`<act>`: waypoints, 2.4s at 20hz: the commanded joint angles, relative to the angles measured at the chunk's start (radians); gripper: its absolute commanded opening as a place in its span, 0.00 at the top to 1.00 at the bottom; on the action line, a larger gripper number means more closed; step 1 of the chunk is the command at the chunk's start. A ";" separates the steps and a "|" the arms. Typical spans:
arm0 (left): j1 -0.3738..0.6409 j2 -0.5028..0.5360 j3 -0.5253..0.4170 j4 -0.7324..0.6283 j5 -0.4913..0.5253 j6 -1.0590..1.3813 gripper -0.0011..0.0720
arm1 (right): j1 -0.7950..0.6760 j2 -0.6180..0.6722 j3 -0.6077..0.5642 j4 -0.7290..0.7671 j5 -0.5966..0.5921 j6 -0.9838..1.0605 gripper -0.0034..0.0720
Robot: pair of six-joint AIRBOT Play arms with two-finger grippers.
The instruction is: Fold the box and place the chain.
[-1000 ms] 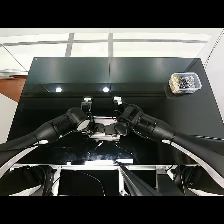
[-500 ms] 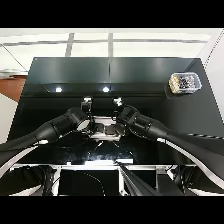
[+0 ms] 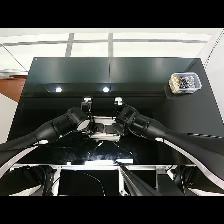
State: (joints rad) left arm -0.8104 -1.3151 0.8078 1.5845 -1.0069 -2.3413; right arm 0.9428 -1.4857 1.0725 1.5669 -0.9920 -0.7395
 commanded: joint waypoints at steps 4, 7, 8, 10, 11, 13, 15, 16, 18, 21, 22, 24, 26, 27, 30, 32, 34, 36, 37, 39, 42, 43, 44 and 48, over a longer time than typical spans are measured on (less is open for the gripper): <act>0.000 0.000 0.000 0.000 -0.016 0.000 0.94 | -0.002 -0.032 0.019 -0.012 -0.019 0.015 0.71; 0.000 0.000 0.000 0.000 -0.016 0.000 0.94 | -0.003 -0.037 0.019 -0.008 -0.019 0.026 0.71; 0.000 0.000 0.000 0.000 -0.016 0.000 0.94 | -0.004 -0.037 0.019 -0.008 -0.018 0.026 0.71; 0.000 0.000 0.000 0.000 -0.016 0.000 0.94 | -0.004 -0.037 0.019 -0.008 -0.019 0.026 0.71; 0.000 0.000 0.000 0.000 -0.016 0.000 0.94 | -0.004 -0.037 0.019 -0.008 -0.019 0.026 0.81; 0.000 0.000 0.000 0.000 -0.016 0.000 0.94 | -0.004 -0.037 0.019 -0.008 -0.018 0.026 0.85; 0.000 0.000 0.000 0.000 -0.016 0.000 0.94 | -0.004 -0.037 0.019 -0.008 -0.018 0.026 0.92; 0.000 0.000 0.000 0.000 -0.016 0.000 0.94 | -0.004 -0.037 0.019 -0.008 -0.018 0.026 0.92; 0.000 0.000 0.000 0.000 -0.016 0.000 0.94 | -0.003 -0.037 0.019 -0.008 -0.018 0.026 0.92; 0.000 0.000 0.000 0.000 -0.016 0.000 0.94 | -0.003 -0.036 0.019 -0.008 -0.021 0.026 0.92; 0.000 0.000 0.000 0.000 -0.016 0.000 0.94 | -0.003 -0.036 0.019 -0.008 -0.025 0.025 0.92; 0.000 0.000 0.000 0.000 -0.016 0.000 0.94 | -0.003 -0.033 0.025 -0.009 -0.041 0.025 0.76; 0.000 0.000 0.000 0.000 -0.016 0.000 0.94 | -0.006 -0.033 0.042 -0.018 -0.072 0.024 0.46; 0.000 0.000 0.000 0.000 -0.016 0.000 0.94 | -0.006 -0.031 0.051 -0.031 -0.085 0.024 0.46; 0.000 0.000 0.000 0.000 -0.016 0.000 0.94 | -0.006 -0.019 0.065 -0.041 -0.095 0.017 0.46; 0.000 0.000 0.000 0.000 -0.016 0.000 0.94 | -0.006 -0.018 0.065 -0.041 -0.108 0.023 0.46; 0.000 0.000 0.000 0.000 -0.016 0.000 0.94 | -0.003 -0.019 0.064 -0.042 -0.137 0.092 0.46; 0.000 0.000 0.000 0.000 -0.018 0.000 0.94 | 0.003 -0.020 0.062 -0.077 -0.146 0.158 0.47; 0.000 0.000 0.000 0.000 -0.019 0.000 0.94 | 0.002 -0.020 0.060 -0.077 -0.145 0.171 0.56; 0.000 0.000 0.000 0.000 -0.018 0.000 0.94 | 0.002 -0.022 0.060 -0.072 -0.134 0.187 0.56; 0.000 0.000 0.000 0.000 -0.018 0.000 0.94 | 0.002 -0.029 0.060 -0.048 -0.092 0.187 0.72; 0.000 0.000 0.000 0.000 -0.018 0.000 0.94 | 0.002 -0.036 0.060 -0.036 -0.081 0.187 0.72; 0.000 0.000 0.000 0.000 -0.018 0.000 0.94 | 0.002 -0.043 0.060 -0.025 -0.071 0.187 0.72; 0.000 0.000 0.000 0.000 -0.018 0.000 0.94 | 0.002 -0.055 0.060 -0.023 -0.067 0.187 0.72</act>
State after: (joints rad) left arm -0.8108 -1.3151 0.8078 1.5845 -1.0252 -2.3432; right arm 0.9447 -1.5326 1.1320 1.5330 -1.0752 -0.5568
